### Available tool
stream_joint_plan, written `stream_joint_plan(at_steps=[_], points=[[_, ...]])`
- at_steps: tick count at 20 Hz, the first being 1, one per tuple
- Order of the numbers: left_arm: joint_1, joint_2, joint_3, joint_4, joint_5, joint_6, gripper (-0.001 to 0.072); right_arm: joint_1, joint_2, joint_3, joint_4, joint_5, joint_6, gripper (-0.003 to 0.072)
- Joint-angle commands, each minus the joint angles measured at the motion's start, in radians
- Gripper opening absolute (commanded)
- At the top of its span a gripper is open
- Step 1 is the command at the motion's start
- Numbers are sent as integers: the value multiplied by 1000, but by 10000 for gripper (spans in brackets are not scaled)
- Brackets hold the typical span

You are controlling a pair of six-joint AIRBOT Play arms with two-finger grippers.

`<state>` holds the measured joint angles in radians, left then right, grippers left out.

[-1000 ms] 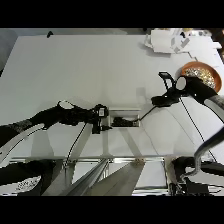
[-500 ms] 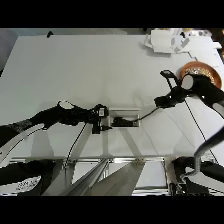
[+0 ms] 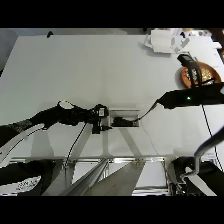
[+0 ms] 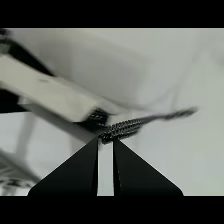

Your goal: Fold the box and place the chain.

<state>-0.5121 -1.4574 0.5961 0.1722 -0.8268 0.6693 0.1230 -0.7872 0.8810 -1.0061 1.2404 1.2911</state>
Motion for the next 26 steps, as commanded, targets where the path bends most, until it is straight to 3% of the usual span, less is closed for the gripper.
stream_joint_plan(at_steps=[1, 7, 14, 17, 20, 26], points=[[0, 0, 0, 0, 0, 0, 137, 1, 128, -1, 242, 20, -82, 18], [0, 0, 0, 0, 0, 0, 137, 1, 159, -26, 417, 23, -233, 18], [0, 0, 0, 0, 0, 0, 137, 27, 124, -131, 483, -46, -366, 18], [0, 0, 0, 0, 0, 0, 137, 144, 48, -137, 474, -85, -432, 19], [0, 0, 0, 0, 0, 0, 137, 258, -48, -137, 376, -201, -427, 19], [0, 0, 0, 0, 0, 0, 137, 348, -236, -137, 347, -297, -428, 21]])
